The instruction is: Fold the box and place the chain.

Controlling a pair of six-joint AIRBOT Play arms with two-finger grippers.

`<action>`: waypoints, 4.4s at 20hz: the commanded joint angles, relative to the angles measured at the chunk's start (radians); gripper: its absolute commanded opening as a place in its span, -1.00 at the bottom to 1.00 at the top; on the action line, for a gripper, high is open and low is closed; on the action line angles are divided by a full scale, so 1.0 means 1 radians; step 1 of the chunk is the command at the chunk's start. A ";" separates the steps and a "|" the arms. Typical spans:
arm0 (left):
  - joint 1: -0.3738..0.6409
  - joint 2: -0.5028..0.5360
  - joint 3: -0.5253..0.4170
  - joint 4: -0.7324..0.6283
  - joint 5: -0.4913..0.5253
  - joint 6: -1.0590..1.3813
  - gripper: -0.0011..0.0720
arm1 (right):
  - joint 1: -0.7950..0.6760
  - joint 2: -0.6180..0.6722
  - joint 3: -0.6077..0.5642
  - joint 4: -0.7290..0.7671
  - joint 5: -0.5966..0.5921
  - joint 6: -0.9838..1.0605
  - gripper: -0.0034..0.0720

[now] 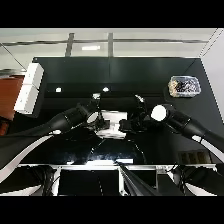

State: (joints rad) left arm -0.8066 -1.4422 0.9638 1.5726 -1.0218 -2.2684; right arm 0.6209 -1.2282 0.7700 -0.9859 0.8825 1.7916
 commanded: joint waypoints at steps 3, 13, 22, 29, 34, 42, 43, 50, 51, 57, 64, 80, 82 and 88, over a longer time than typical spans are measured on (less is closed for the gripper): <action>0.001 0.000 -0.001 0.007 -0.001 0.002 -0.90 | 0.078 -0.001 0.070 -0.285 0.044 0.303 0.20; 0.001 0.000 -0.001 0.009 -0.001 0.002 -0.90 | 0.165 -0.025 0.121 -0.414 0.109 0.459 -0.02; 0.001 0.000 -0.001 0.010 -0.001 0.002 -0.90 | 0.192 -0.103 0.172 -0.426 0.128 0.484 -0.02; 0.001 0.000 -0.001 0.009 0.000 0.002 -0.90 | 0.194 -0.145 0.188 -0.467 0.135 0.533 -0.02; 0.001 0.000 0.000 0.009 0.000 0.002 -0.90 | 0.194 -0.201 0.239 -0.467 0.187 0.561 -0.03; 0.001 0.000 0.000 0.009 -0.004 0.002 -0.90 | 0.194 -0.220 0.294 -0.483 0.272 0.603 -0.31; 0.001 0.000 0.000 0.009 -0.004 0.002 -0.90 | 0.196 -0.220 0.294 -0.485 0.266 0.608 -0.31; 0.001 0.000 0.000 0.009 -0.004 0.002 -0.89 | 0.218 -0.252 0.294 -0.492 0.274 0.618 -0.31; 0.001 0.000 0.000 0.009 -0.004 0.002 -0.90 | 0.218 -0.255 0.294 -0.492 0.274 0.618 -0.31; 0.001 0.000 -0.001 0.009 -0.004 0.002 -0.90 | 0.217 -0.256 0.294 -0.510 0.277 0.626 -0.31; 0.001 0.000 -0.001 0.009 -0.004 0.002 -0.90 | 0.218 -0.266 0.295 -0.508 0.269 0.637 -0.31; 0.001 0.000 0.000 0.009 -0.005 0.002 -0.90 | 0.222 -0.269 0.298 -0.512 0.266 0.637 -0.48; 0.001 0.000 0.000 0.009 -0.005 0.002 -0.90 | 0.222 -0.269 0.298 -0.511 0.266 0.637 -0.48; 0.001 0.000 0.000 0.009 -0.005 0.002 -0.90 | 0.222 -0.269 0.298 -0.510 0.266 0.636 -0.84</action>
State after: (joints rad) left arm -0.8066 -1.4422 0.9634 1.5810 -1.0264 -2.2688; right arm 0.8433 -1.4960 1.0668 -1.4967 1.1488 2.4317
